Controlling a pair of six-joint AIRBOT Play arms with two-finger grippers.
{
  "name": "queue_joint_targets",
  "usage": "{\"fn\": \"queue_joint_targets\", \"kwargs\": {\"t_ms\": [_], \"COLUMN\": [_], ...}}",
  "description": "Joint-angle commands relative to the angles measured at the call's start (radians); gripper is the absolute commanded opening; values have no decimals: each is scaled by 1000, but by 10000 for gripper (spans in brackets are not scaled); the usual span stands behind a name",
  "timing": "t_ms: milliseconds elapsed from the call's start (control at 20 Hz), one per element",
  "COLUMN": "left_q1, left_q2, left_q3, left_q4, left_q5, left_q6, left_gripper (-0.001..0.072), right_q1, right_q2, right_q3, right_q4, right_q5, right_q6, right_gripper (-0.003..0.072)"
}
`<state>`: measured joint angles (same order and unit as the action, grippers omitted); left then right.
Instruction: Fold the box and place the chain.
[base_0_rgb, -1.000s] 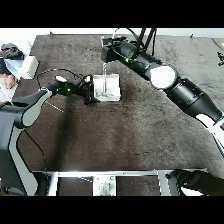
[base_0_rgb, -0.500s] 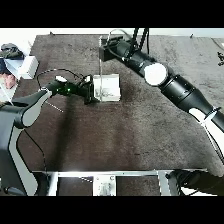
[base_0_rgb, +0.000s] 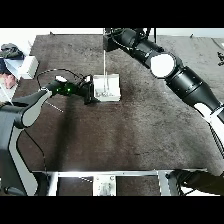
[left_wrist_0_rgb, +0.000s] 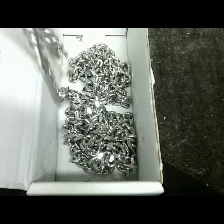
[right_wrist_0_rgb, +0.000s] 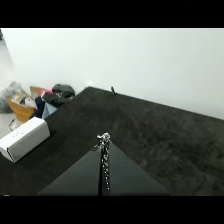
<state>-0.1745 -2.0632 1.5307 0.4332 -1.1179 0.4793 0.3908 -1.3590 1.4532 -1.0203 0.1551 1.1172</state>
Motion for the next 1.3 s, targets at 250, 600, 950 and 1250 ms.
{"fn": "queue_joint_targets", "kwargs": {"t_ms": [250,600,950,1250], "left_q1": [1,1,1,1], "left_q2": [1,1,1,1], "left_q3": [1,1,1,1], "left_q4": [0,0,0,0], "left_q5": [0,0,0,0], "left_q6": [0,0,0,0], "left_gripper": [466,466,466,467], "right_q1": [-80,-97,-203,-457], "right_q2": [-14,-111,-117,-375], "right_q3": [-177,-213,-111,184], "right_q4": [-10,-14,-39,428], "right_q5": [276,288,417,816], "right_q6": [0,-152,-216,-554], "right_gripper": [-7,175,172,172]}}
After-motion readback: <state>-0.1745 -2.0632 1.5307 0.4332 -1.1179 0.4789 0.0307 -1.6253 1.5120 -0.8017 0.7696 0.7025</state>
